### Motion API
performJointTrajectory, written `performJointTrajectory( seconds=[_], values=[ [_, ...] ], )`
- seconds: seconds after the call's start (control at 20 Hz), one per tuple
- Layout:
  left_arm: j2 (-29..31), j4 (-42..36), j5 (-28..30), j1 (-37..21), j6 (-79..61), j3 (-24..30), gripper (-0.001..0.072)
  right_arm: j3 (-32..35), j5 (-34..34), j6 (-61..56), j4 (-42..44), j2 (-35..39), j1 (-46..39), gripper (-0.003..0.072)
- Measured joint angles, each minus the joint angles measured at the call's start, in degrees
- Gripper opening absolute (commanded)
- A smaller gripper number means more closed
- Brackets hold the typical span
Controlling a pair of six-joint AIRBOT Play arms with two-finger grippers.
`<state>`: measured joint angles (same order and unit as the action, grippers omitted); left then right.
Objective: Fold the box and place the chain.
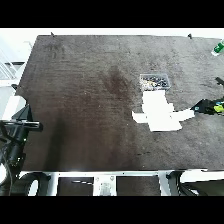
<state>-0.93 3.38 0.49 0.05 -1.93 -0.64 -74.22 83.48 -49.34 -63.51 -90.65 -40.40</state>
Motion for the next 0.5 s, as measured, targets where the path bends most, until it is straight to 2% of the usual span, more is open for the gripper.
performJointTrajectory(
  seconds=[0.35, 0.5],
  values=[
    [0.0, 0.0, 0.0, 0.0, 0.0, 0.0, 0.0022, -0.2, 1.7, 2.4, 0.6, -7.1, 3.1, 0.0494],
    [0.0, 0.0, 0.0, 0.0, 0.0, 0.0, 0.0022, -0.1, 2.9, 3.8, 2.3, -9.4, 4.4, 0.0299]
  ],
)
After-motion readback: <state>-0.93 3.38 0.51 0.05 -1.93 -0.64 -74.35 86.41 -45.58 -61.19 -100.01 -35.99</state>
